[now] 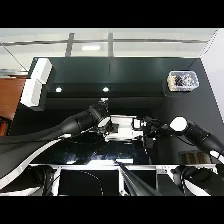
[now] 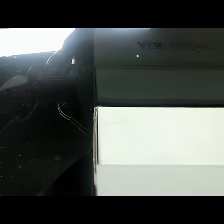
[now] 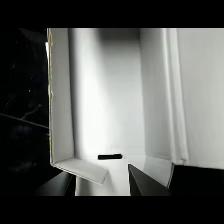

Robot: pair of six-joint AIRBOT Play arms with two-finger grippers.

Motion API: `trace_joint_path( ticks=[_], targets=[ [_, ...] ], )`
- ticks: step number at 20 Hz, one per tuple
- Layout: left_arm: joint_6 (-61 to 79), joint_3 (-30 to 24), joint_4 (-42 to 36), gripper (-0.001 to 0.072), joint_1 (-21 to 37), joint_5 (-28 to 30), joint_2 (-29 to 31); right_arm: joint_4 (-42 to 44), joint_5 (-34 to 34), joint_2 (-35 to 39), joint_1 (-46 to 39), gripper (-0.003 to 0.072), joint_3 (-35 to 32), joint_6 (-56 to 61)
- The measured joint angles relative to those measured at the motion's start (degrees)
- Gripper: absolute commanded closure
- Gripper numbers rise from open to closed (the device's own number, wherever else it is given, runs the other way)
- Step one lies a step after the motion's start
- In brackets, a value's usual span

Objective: Fold the box and place the chain.

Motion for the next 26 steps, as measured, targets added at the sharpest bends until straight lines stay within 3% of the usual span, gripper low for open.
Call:
trace_joint_path(
  ticks=[7,8,9,13,16,17,19,21,22,26],
  targets=[
    [0.2,0.0,0.0,0.0682,0.0,-0.3,0.0,-10.2,1.2,2.6,0.0,0.0283,0.0,11.2],
    [0.2,0.0,0.0,0.0682,0.0,-0.3,0.0,-10.8,1.0,2.9,0.0,0.0082,0.0,12.1],
    [0.2,0.0,0.0,0.0682,0.0,-0.3,0.0,-11.1,0.8,3.1,0.0,0.0033,0.0,12.7],
    [0.2,0.0,0.1,0.0682,0.0,-0.3,0.0,-9.0,-1.2,3.4,0.0,0.0036,0.0,12.9],
    [0.1,0.0,0.1,0.0682,0.0,-0.3,0.0,-6.3,-2.0,3.2,0.0,0.0057,0.0,8.6],
    [0.1,0.0,0.1,0.0682,0.0,-0.3,0.0,-5.2,-2.1,3.1,0.1,0.0209,0.0,7.0],
    [0.1,0.0,0.1,0.0682,0.0,-0.3,0.0,-3.4,-2.2,2.7,0.1,0.0211,0.0,4.3],
    [0.1,0.0,0.1,0.0682,0.0,-0.3,0.0,-2.1,-2.2,2.2,0.1,0.0393,0.0,2.6],
    [0.1,0.0,0.1,0.0682,0.0,-0.3,0.0,-1.6,-2.2,2.0,0.1,0.0438,0.0,2.0],
    [0.1,0.0,0.2,0.0682,0.0,-0.4,0.0,1.8,-2.5,1.0,0.8,0.0439,0.0,0.9]
  ],
)
